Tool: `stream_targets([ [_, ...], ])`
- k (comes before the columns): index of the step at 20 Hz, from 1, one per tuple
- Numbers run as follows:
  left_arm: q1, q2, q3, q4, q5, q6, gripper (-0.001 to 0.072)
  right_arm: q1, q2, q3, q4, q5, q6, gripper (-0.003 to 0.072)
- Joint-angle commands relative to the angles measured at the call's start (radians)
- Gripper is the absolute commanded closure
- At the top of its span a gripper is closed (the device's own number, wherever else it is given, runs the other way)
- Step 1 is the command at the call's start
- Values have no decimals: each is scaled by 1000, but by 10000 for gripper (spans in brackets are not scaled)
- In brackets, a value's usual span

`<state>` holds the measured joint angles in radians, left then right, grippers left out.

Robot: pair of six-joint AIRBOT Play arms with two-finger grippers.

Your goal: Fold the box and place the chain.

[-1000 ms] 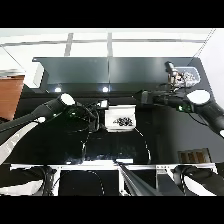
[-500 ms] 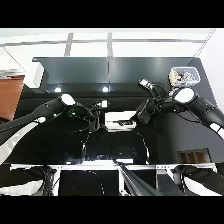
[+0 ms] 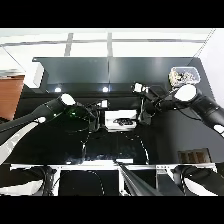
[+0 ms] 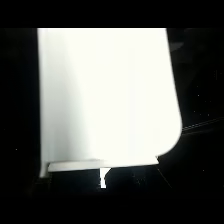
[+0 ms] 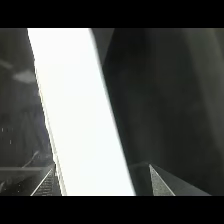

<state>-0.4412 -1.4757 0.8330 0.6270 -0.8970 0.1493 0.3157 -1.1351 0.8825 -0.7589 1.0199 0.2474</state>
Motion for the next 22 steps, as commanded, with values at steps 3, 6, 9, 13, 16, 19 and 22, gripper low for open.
stream_targets([
  [3,0,0,0,0,-1,0,232,1,71,45,-19,22,162,19],
  [6,0,0,0,0,-3,0,232,5,26,15,-58,-173,161,19],
  [9,0,0,0,0,2,0,232,34,-52,5,-55,-163,154,19],
  [13,0,0,0,0,-2,0,232,48,-95,5,-62,-50,104,189],
  [16,0,0,0,0,0,0,233,48,-95,5,-62,22,103,216],
  [19,0,0,0,0,-1,0,232,48,-95,5,-62,59,103,217],
  [22,0,0,0,0,0,0,232,48,-95,5,-61,61,103,217],
])
